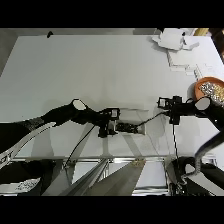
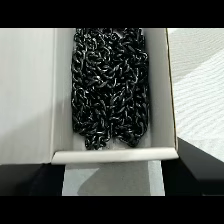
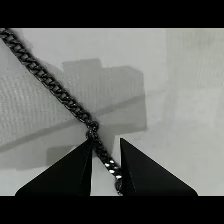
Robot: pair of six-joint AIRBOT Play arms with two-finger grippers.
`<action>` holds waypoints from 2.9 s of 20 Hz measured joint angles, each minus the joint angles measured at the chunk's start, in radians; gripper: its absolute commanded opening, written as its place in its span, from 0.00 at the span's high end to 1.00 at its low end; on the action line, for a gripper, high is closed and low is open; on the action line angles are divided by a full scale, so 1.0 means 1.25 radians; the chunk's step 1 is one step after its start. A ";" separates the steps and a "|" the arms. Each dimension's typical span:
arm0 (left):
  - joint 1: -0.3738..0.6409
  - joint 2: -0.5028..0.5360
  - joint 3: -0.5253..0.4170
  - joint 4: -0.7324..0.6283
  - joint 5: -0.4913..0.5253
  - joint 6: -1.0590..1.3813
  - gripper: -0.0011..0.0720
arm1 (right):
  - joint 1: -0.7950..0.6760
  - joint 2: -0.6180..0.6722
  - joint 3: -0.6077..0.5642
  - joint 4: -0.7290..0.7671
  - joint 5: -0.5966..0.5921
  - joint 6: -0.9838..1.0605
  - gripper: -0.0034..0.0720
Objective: Fold the box and place the chain.
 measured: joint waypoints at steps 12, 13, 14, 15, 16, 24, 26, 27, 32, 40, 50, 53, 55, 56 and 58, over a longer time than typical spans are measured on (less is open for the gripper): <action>0.000 0.000 0.000 0.000 0.000 0.000 0.61 | -0.001 -0.046 0.001 0.006 0.003 -0.007 0.93; 0.000 0.000 0.000 0.000 0.000 0.000 0.61 | -0.001 -0.046 0.001 0.005 0.009 -0.007 0.93; 0.000 0.000 0.000 0.000 0.000 0.000 0.61 | -0.001 -0.046 0.001 0.005 0.017 -0.007 0.93; 0.000 0.000 0.000 0.000 0.000 0.000 0.61 | -0.001 -0.045 0.001 0.005 0.023 -0.007 0.93; 0.000 0.000 0.000 0.000 0.000 0.000 0.61 | -0.001 -0.041 0.000 0.004 0.031 -0.007 0.93; 0.000 0.000 0.000 0.000 0.000 0.000 0.61 | -0.001 0.024 -0.048 0.001 0.145 -0.007 0.93; 0.000 0.000 0.000 0.000 0.000 0.000 0.61 | -0.001 0.042 -0.059 0.001 0.155 -0.006 0.87; 0.000 0.000 0.000 0.000 0.000 0.000 0.61 | -0.001 0.052 -0.063 0.001 0.155 -0.006 0.87; 0.000 0.000 0.000 0.000 0.000 0.000 0.61 | 0.000 0.104 -0.070 0.018 0.165 -0.007 0.59; 0.000 0.000 0.000 0.000 0.000 0.000 0.61 | 0.000 0.120 -0.078 0.057 0.164 -0.011 0.63; 0.000 0.000 0.000 0.000 0.000 0.000 0.61 | 0.000 0.101 -0.103 0.058 0.165 -0.041 0.77; 0.000 0.000 0.000 0.000 0.000 0.000 0.61 | 0.000 0.092 -0.103 0.057 0.168 -0.042 0.93; 0.000 0.000 0.000 0.000 0.000 0.000 0.61 | 0.000 0.102 -0.103 0.055 0.177 -0.042 0.93; 0.000 0.000 0.000 0.000 0.000 0.000 0.61 | 0.000 0.114 -0.103 0.055 0.180 -0.042 0.93; 0.000 0.000 0.000 0.000 0.000 0.000 0.61 | 0.000 0.155 -0.103 0.061 0.195 -0.042 0.93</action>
